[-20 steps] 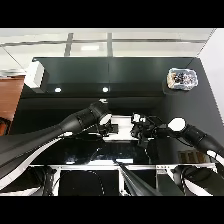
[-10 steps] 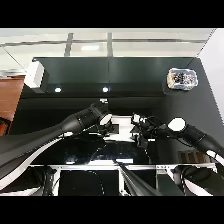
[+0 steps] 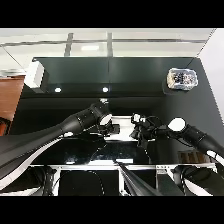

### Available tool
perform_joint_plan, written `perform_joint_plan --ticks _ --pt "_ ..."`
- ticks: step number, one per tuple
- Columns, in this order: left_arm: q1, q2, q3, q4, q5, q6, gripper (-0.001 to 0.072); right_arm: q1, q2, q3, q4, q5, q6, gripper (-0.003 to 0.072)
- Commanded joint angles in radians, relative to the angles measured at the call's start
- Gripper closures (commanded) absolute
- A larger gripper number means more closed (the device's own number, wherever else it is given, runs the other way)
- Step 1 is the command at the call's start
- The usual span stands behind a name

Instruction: Fold the box and place the chain.

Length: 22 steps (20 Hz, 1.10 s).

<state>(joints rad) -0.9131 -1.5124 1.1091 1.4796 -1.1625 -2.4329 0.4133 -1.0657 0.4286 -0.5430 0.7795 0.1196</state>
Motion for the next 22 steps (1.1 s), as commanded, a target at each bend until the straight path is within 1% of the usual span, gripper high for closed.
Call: perform_joint_plan --ticks 1,4,5,7,9,11,12,13,15,16,17,19,20,22 --pt "0.0 0.001 0.001 0.004 0.001 0.005 0.0682 -0.045 0.027 0.043 -0.095 0.114 0.213 0.0675" --pt "0.0 0.001 0.001 -0.002 -0.003 0.004 0.0682 -0.202 0.096 0.142 -0.282 0.365 0.521 0.0676" --pt "0.0 0.001 0.001 -0.001 -0.011 0.004 0.0682 -0.269 0.124 0.161 -0.296 0.403 0.597 0.0676" --pt "0.0 0.001 0.001 0.0 -0.016 0.004 0.0682 -0.435 0.161 0.164 -0.313 0.367 0.763 0.0676" --pt "0.0 0.001 0.001 0.0 -0.016 0.004 0.0682 -0.578 0.161 0.146 -0.337 0.248 0.875 0.0676" --pt "0.0 0.001 0.001 0.0 -0.016 0.004 0.0681 -0.671 0.161 0.102 -0.323 0.135 1.004 0.0675" --pt "0.0 0.001 0.001 0.0 -0.016 0.004 0.0682 -0.694 0.159 0.074 -0.324 0.126 1.097 0.0675" --pt "0.0 0.001 0.001 0.0 -0.016 0.001 0.0681 -0.7 0.151 0.046 -0.325 0.145 1.17 0.0676" --pt "0.0 0.001 0.001 0.0 -0.016 0.001 0.0682 -0.674 0.113 0.002 -0.306 0.233 1.201 0.0676" --pt "0.0 0.001 0.001 0.0 -0.016 0.001 0.0681 -0.643 0.083 -0.019 -0.306 0.275 1.187 0.0676" --pt "0.0 0.001 0.001 0.0 -0.016 0.001 0.0682 -0.606 0.055 -0.035 -0.303 0.306 1.13 0.0676" --pt "0.0 0.001 0.001 0.001 -0.015 0.002 0.0682 -0.515 0.012 -0.051 -0.27 0.339 1.057 0.0675" --pt "0.0 0.001 0.001 0.001 -0.015 0.001 0.0681 -0.468 0.003 -0.051 -0.203 0.338 0.992 0.0675" --pt "0.0 0.001 0.001 0.0 -0.015 0.001 0.0682 -0.402 0.002 -0.05 -0.02 0.296 0.881 0.0675"
